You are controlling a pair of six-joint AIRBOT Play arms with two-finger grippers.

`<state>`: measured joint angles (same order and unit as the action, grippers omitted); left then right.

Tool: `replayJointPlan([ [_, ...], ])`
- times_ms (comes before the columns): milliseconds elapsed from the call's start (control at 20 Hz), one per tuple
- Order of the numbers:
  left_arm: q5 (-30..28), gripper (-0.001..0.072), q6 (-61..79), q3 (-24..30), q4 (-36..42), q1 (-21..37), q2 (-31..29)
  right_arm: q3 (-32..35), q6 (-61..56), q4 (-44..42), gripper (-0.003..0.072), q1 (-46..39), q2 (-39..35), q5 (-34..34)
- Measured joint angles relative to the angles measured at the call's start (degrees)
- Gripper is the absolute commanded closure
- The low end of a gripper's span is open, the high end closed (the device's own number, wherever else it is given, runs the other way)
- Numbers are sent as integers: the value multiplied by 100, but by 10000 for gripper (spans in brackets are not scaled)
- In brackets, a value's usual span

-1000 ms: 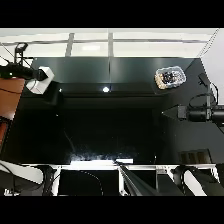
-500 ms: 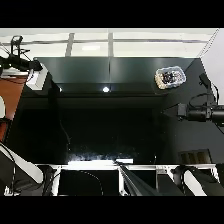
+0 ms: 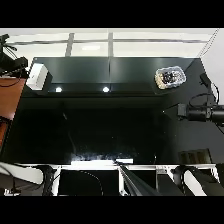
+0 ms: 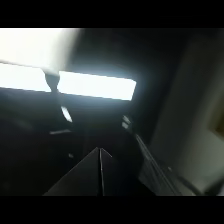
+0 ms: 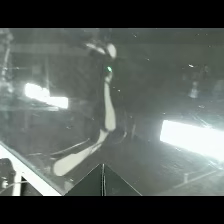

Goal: Fold the box and place the chain.

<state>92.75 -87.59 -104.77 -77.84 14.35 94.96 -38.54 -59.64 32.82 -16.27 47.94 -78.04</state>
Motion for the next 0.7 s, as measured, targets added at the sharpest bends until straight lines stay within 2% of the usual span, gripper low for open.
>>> replayJointPlan([
  [50, -179, 680, -44, 516, 39, -197, -455, 0, 22, 101, 673, 0, -31, 17],
  [150, -946, 680, -72, 1797, 153, -702, -1519, 0, 22, 389, 673, 0, -144, 114],
  [250, -1897, 680, -96, 3300, 210, -1268, -2632, 0, -50, 730, 673, 0, -319, 369],
  [350, -2929, 680, -125, 4870, 289, -1827, -3716, 0, -164, 1029, 673, 7, -487, 758],
  [450, -3799, 680, -181, 6111, 501, -2188, -4503, 31, -227, 1340, 673, 63, -573, 1355],
  [550, -4518, 679, -243, 7038, 678, -2396, -5018, 81, -308, 1639, 670, 138, -581, 1976],
  [700, -5233, 679, -260, 7670, 782, -2483, -5318, 131, -348, 1939, 669, 197, -540, 2570],
])
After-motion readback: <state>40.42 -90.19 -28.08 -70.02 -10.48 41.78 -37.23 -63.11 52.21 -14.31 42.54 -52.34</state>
